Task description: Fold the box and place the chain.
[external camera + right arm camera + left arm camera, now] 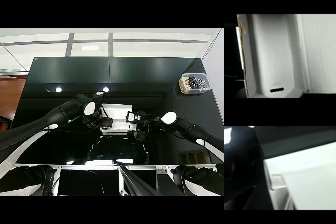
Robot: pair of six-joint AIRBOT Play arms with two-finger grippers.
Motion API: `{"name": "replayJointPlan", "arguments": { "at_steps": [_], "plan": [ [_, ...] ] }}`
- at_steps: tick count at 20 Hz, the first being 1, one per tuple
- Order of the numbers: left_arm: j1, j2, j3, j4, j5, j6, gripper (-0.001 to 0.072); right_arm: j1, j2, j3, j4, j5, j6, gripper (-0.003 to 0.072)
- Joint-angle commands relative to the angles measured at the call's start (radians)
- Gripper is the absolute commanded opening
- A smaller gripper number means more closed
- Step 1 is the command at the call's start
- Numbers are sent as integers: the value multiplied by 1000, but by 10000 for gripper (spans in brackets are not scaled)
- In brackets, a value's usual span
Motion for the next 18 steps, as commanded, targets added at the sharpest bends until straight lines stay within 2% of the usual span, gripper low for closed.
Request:
{"name": "replayJointPlan", "arguments": {
  "at_steps": [1, 4, 6, 11, 12, 13, 14, 15, 16, 17, 18],
  "plan": [
    [-7, -12, 28, 69, -77, -130, 502, 0, -1, -1, 0, 0, 0, 66],
    [-8, -28, 58, 76, -82, -148, 502, 0, -1, -1, 0, 0, 0, 66],
    [-22, -66, 97, 78, -122, -148, 501, 0, -1, -1, 0, 0, 0, 66],
    [-80, -96, 123, 140, -91, -212, 502, 0, -1, -1, 0, 0, 0, 65],
    [-81, -100, 123, 137, -93, -215, 484, 0, -1, -1, 0, 0, 0, 66],
    [-82, -104, 123, 135, -94, -216, 401, 0, -1, -1, 0, 0, 0, 66],
    [-84, -106, 123, 135, -94, -216, 270, 0, -1, -1, 0, 0, 0, 66],
    [-87, -106, 125, 136, -94, -216, 219, 0, -1, -1, 0, 0, 0, 66],
    [-89, -106, 129, 137, -94, -216, 211, 0, -1, -1, 0, 0, 0, 66],
    [-90, -106, 134, 138, -94, -215, 77, 0, -1, -1, 0, 0, 0, 65],
    [-90, -106, 138, 137, -93, -215, 24, 0, -1, -1, 0, 0, 0, 65]
  ]
}}
